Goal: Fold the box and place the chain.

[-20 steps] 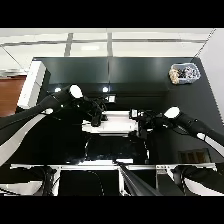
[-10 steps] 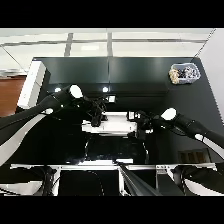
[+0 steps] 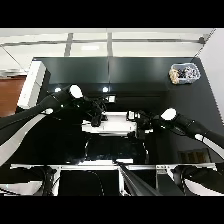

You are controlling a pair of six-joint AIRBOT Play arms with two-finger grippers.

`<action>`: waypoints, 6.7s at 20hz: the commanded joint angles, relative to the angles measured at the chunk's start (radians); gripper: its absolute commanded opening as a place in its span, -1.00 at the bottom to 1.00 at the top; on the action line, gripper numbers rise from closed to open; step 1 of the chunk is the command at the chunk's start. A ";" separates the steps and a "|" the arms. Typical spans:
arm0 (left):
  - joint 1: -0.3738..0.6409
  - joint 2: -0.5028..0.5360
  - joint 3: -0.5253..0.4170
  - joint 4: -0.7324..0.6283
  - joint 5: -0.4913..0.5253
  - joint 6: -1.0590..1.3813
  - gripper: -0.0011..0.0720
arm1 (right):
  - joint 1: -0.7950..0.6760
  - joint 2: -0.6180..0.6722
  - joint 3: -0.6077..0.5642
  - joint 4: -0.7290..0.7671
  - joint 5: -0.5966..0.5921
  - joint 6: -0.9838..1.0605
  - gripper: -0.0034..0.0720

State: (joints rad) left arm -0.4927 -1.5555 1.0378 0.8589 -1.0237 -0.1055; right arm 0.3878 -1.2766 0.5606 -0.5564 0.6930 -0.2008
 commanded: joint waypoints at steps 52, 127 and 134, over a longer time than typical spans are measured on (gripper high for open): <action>0.164 0.240 -0.331 -0.763 -0.032 -0.314 -0.91 | -0.012 -0.003 0.000 -0.028 0.009 0.006 -0.38; -0.018 0.213 -0.360 -0.303 0.238 0.273 -0.75 | -0.012 -0.003 0.000 -0.028 0.009 0.006 -0.38; -0.019 0.214 -0.358 -0.299 0.257 0.220 -0.66 | -0.012 -0.003 0.000 -0.028 0.009 0.006 -0.38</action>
State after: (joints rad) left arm -0.5114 -1.3415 0.6769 0.5579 -0.7765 0.1501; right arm 0.3756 -1.2785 0.5613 -0.5838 0.7021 -0.1940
